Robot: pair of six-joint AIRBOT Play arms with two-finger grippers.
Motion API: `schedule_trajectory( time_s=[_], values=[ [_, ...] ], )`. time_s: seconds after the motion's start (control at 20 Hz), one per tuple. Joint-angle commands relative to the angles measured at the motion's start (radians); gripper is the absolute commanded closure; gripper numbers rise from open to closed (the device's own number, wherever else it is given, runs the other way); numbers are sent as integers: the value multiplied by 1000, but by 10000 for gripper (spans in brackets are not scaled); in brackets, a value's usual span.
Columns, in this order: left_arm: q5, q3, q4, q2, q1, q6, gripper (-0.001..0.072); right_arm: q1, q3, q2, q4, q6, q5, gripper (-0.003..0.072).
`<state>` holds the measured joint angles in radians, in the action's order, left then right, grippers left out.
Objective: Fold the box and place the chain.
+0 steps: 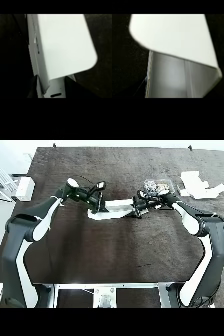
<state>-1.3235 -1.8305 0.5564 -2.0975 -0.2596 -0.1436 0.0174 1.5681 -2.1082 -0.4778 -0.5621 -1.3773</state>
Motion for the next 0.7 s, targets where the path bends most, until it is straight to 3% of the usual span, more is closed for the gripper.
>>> schedule_trajectory(
  time_s=[0.0,0.05,0.1,0.15,0.2,0.3,0.45,0.65],
  values=[
    [-213,-105,-2,0,59,69,322,0,0,0,-2,1,-3,136],
    [-277,-150,-7,0,83,101,325,0,0,0,-2,1,-3,136],
    [-332,-192,-18,0,104,137,431,0,0,0,-2,1,-3,136],
    [-391,-235,-31,1,125,168,619,0,0,0,-2,1,-3,137],
    [-446,-265,-66,2,140,184,691,0,0,0,-2,1,-3,137],
    [-411,-240,-151,51,156,244,695,0,0,0,-2,1,-3,137],
    [-260,-122,-161,208,153,189,695,0,0,0,-2,1,-4,137],
    [-31,127,-180,468,115,75,695,0,0,0,-2,1,-3,137]
  ],
)
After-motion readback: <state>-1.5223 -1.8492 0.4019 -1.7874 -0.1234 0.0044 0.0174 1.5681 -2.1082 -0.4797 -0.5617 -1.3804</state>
